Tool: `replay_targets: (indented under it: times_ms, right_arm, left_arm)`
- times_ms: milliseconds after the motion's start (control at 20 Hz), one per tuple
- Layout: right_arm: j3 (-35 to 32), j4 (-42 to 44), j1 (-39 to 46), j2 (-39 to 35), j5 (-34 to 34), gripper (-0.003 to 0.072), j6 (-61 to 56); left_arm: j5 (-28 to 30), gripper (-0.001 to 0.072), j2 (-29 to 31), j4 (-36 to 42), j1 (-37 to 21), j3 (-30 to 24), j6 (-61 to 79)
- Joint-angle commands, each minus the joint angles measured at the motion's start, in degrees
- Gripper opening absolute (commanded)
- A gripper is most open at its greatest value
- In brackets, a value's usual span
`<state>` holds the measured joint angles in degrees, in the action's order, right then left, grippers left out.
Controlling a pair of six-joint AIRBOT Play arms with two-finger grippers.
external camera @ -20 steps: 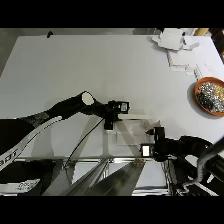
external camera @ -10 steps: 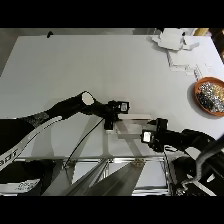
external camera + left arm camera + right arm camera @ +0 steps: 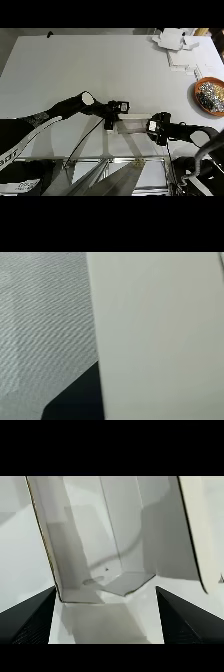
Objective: Fold the box and place the chain.
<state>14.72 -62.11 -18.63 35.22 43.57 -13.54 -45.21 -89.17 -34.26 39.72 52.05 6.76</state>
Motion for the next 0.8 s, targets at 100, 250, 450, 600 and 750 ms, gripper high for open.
replay_targets:
  times_ms: [100,250,450,600,750]
  right_arm:
    - [0.1,14.3,7.5,4.0,3.2,0.0668,16.5]
    - [0.1,20.5,10.7,8.6,3.2,0.0668,26.2]
    - [0.1,23.4,15.2,14.4,4.0,0.0649,35.2]
    - [0.1,26.9,15.4,18.0,5.5,0.0649,37.6]
    - [0.1,27.9,14.3,20.2,5.3,0.0649,38.1]
  left_arm:
    - [0.0,0.001,0.0,-0.1,0.0,0.0,0.0]
    - [0.0,0.001,0.0,-0.1,0.0,0.0,0.0]
    - [0.0,0.001,0.0,-0.1,0.0,0.0,0.0]
    - [0.0,0.001,0.0,-0.1,0.0,0.0,0.0]
    - [0.0,0.001,0.0,-0.1,0.0,0.0,0.0]
